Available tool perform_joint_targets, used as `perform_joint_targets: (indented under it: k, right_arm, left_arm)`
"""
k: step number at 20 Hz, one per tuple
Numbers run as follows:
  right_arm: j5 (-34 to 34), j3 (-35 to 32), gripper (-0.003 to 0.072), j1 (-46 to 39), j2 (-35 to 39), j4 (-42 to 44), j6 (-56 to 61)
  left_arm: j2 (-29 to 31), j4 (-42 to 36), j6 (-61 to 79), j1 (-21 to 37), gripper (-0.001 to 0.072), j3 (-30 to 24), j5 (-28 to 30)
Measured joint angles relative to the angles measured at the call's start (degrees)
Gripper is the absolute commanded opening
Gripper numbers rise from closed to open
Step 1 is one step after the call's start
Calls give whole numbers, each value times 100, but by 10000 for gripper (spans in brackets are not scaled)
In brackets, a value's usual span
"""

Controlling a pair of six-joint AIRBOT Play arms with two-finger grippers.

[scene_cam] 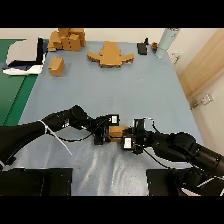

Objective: Fold the box.

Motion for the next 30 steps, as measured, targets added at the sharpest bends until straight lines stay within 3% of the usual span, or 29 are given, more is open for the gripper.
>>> perform_joint_targets:
  k: [30]
  right_arm:
    - [-625, -2, 120, 9, -175, 643, -2]
  left_arm:
    - [0, 2, 4, 0, 458, 0, 2]
